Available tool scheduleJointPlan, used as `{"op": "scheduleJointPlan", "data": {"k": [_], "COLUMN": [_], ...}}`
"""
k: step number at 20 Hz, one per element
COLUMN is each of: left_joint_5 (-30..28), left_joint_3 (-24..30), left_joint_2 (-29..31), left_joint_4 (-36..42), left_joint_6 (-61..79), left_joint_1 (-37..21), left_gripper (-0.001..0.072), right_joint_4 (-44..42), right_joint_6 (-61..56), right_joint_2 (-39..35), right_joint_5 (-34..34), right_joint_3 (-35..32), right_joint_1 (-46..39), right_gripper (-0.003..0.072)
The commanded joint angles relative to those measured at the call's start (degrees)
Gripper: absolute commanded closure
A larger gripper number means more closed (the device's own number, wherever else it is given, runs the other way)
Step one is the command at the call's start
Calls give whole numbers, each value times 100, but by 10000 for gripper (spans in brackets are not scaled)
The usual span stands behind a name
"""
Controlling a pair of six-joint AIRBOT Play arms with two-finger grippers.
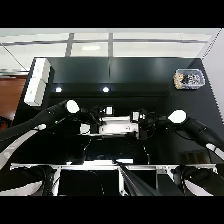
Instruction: Fold the box and place the chain.
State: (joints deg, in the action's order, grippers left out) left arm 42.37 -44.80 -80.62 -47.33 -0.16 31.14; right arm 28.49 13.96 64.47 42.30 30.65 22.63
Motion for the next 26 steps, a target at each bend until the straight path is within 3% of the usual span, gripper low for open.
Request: {"op": "scheduleJointPlan", "data": {"k": [1,6,9,26], "left_joint_5": [7,11,9,7], "left_joint_3": [4,4,4,4], "left_joint_2": [-2,-2,-2,-2], "left_joint_4": [2,7,4,2], "left_joint_6": [-2,-4,-4,-2], "left_joint_1": [2,4,2,2], "left_gripper": [684,684,684,684], "right_joint_4": [-258,-299,-291,-35], "right_joint_6": [337,754,280,162], "right_joint_2": [358,654,702,730], "right_joint_5": [107,188,210,-151], "right_joint_3": [2,2,2,7], "right_joint_1": [-63,-72,-72,70], "right_gripper": [-13,-13,-13,-13]}}
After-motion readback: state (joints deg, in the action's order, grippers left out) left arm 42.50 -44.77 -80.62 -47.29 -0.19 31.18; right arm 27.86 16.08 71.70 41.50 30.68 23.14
